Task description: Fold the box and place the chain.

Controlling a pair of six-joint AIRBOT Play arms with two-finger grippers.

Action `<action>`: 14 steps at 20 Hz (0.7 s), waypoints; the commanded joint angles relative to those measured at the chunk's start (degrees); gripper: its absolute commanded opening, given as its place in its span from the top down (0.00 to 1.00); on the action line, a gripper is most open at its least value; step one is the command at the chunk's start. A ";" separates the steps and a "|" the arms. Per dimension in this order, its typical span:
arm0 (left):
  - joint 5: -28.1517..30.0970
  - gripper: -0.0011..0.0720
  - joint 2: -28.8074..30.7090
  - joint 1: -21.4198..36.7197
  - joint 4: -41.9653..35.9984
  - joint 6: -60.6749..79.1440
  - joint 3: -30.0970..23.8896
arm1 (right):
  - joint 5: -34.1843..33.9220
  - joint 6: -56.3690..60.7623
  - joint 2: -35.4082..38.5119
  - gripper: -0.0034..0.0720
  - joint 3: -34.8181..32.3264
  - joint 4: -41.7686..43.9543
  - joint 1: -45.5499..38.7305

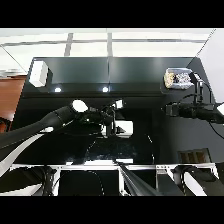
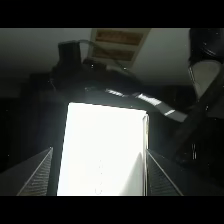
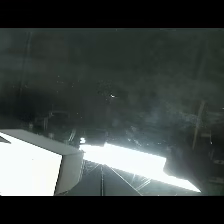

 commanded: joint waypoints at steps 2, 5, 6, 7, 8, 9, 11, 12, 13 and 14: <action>0.31 0.01 -0.11 -0.02 0.20 -2.08 0.07 | -0.44 -0.48 0.04 0.93 0.02 0.00 -0.04; -1.88 0.01 -0.11 -0.07 1.40 -3.17 0.07 | -1.07 -0.48 0.04 0.93 0.02 0.02 -0.04; -2.64 0.01 -0.11 -0.28 2.73 -3.23 0.07 | -1.05 -0.48 0.04 0.93 0.02 0.00 -0.04; -3.34 0.01 -0.11 -0.33 3.63 -3.23 0.07 | -1.03 -0.48 0.04 0.93 0.02 0.00 -0.04; -3.54 0.01 -0.11 -0.59 4.70 -3.23 0.07 | -1.03 -0.48 0.04 0.93 0.02 0.02 -0.04; -3.52 0.01 -0.11 -0.90 5.66 -3.23 0.07 | -1.03 -0.48 0.04 0.93 0.02 0.02 -0.04; -3.48 0.01 -0.11 -1.33 6.60 -3.08 0.07 | -1.03 -0.48 0.04 0.93 0.02 0.02 -0.04; -3.43 0.01 -0.11 -1.36 6.58 -2.71 0.07 | -1.03 -0.46 0.04 0.93 0.02 0.02 -0.04; -3.26 0.01 -0.11 -1.36 6.84 -2.69 0.07 | -1.01 -0.48 0.04 0.93 0.02 0.00 -0.04; -3.21 0.01 -0.11 -1.33 8.13 -2.36 0.09 | -0.98 -0.46 0.04 0.93 0.02 0.02 -0.04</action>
